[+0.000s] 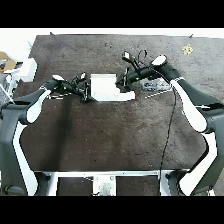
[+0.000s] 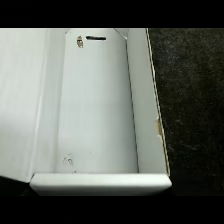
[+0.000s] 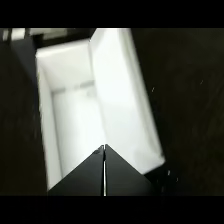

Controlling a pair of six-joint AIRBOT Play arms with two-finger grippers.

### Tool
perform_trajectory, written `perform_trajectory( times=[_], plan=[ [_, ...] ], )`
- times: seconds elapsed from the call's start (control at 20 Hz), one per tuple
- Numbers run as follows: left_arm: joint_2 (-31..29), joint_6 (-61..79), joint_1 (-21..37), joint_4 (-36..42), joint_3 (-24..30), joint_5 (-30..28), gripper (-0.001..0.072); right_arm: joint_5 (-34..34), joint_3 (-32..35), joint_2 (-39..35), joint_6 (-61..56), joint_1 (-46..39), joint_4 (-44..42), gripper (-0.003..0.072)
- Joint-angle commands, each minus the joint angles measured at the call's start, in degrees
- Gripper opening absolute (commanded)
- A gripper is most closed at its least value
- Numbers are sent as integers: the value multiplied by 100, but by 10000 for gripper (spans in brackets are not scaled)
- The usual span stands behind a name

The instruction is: Fold the box and place the chain.

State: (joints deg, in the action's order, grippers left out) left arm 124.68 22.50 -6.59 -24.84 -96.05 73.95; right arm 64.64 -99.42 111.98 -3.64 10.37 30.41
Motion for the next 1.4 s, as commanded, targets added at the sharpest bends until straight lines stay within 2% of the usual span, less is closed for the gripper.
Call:
perform_trajectory(
  times=[0.0, 0.2, 0.3, 0.65, 0.9, 1.05, 1.2, 1.35],
  plan=[
    [2, 2, -2, -2, -2, -2, 453, -603, -2, 326, 238, 26, -1097, 2],
    [2, 2, -2, -2, -2, -2, 453, -986, -2, 603, 457, 26, -1091, 2],
    [2, 2, -2, -2, -2, -2, 453, -979, -2, 697, 623, 26, -1062, 2],
    [2, 2, -2, -2, -2, 0, 453, -686, 0, 780, 688, 26, -166, 2],
    [2, 2, -2, -2, -2, -2, 453, -745, -4, 765, 1176, 26, -334, 2],
    [2, 2, -2, -2, -2, 0, 453, -857, -7, 619, 1185, 24, -531, 2],
    [2, 2, -2, 0, -2, 0, 454, -693, -7, 326, 1093, -24, -345, 3],
    [2, 0, -2, -2, -2, 0, 454, -238, -2, -282, 595, -92, 544, 3]
  ],
)
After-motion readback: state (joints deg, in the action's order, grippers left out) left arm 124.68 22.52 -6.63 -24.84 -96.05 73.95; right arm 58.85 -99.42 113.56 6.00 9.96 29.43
